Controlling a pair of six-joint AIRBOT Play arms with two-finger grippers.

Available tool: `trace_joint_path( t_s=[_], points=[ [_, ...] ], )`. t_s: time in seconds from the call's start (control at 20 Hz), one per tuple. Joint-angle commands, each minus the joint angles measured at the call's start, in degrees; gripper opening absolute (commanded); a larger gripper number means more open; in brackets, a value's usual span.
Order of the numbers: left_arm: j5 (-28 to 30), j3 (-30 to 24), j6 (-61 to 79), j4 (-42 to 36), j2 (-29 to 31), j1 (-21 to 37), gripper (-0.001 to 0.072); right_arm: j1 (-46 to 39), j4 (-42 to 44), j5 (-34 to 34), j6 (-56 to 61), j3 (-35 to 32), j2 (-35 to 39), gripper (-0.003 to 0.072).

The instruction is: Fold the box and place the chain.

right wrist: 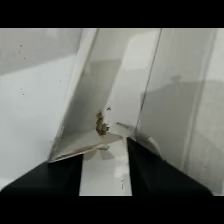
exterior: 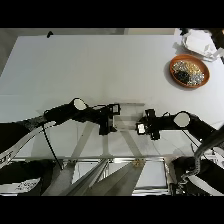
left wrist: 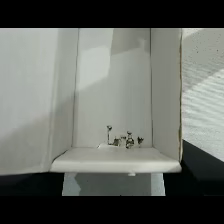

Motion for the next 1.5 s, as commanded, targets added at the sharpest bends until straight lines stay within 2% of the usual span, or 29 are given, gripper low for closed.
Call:
trace_joint_path(
  t_s=[0.0,0.1,0.15,0.2,0.25,0.3,0.4,0.45,0.6,0.65,0.7,0.8,0.85,0.95,1.0,1.05,1.1,1.15,1.25,1.45],
  points=[
    [0.0,0.0,-0.1,-0.1,0.0,0.0,0.0274,0.1,2.2,0.2,0.1,0.0,-0.1,0.0346],
    [0.0,0.0,-0.1,-0.1,0.0,0.0,0.0274,0.1,2.2,0.1,0.1,0.0,-0.1,0.0348],
    [0.0,0.0,-0.2,-0.1,0.0,0.0,0.0274,0.1,2.2,0.1,0.1,0.0,-0.1,0.0382],
    [0.0,0.0,-0.2,-0.1,0.0,0.0,0.0274,0.1,2.2,0.1,0.1,0.0,-0.1,0.0449],
    [0.0,0.0,-0.2,-0.1,0.0,0.0,0.0274,0.1,2.2,0.1,0.1,0.0,-0.1,0.0454],
    [0.0,0.0,-0.2,-0.1,0.0,0.0,0.0274,0.1,2.2,-0.6,0.1,0.0,-0.1,0.0419],
    [0.0,0.0,-0.1,-0.1,0.0,0.0,0.0274,0.1,2.2,-1.5,0.1,0.0,-0.1,0.0126],
    [0.0,0.0,-0.2,-0.1,0.0,0.0,0.0274,0.1,2.3,-1.5,0.1,0.0,-0.1,0.0092],
    [0.0,0.0,-0.2,-0.1,0.0,0.0,0.0274,0.1,2.7,-1.6,0.1,0.0,-0.1,0.0091],
    [0.0,0.0,-0.2,-0.1,0.0,0.0,0.0274,0.1,3.3,-1.6,0.1,0.0,-0.1,0.0095],
    [0.0,0.0,-0.1,-0.1,0.0,0.0,0.0274,0.1,3.6,-1.6,0.1,0.0,-0.1,0.0135],
    [0.0,0.0,-0.2,-0.1,0.0,0.0,0.0274,0.1,4.6,-1.8,0.1,0.0,-0.1,0.0354],
    [0.0,0.0,-0.2,-0.1,0.0,0.0,0.0274,0.1,4.9,-2.1,0.1,0.0,-0.1,0.0415],
    [0.0,0.0,-0.1,-0.1,0.0,0.0,0.0274,0.1,4.8,-2.3,0.1,0.0,-0.1,0.0404],
    [0.0,0.0,-0.2,-0.1,0.0,0.0,0.0274,0.1,4.8,-2.3,0.2,0.0,0.0,0.0376],
    [0.0,0.0,-0.1,-0.1,0.0,0.0,0.0274,0.1,4.8,-2.2,0.5,0.0,0.4,0.0256],
    [0.0,0.0,-0.1,-0.1,0.0,0.0,0.0274,0.1,4.7,-2.2,1.9,0.0,1.4,0.0092],
    [0.0,0.0,-0.2,-0.1,0.0,0.0,0.0274,0.1,4.7,-2.2,4.9,0.0,3.0,0.0024],
    [0.0,0.0,-0.2,-0.1,0.0,0.0,0.0274,0.1,3.7,-2.1,14.7,0.0,7.0,0.0024],
    [0.0,0.0,-0.1,-0.1,0.0,0.0,0.0274,0.1,2.0,0.1,46.0,0.0,16.1,0.0024]
  ],
)
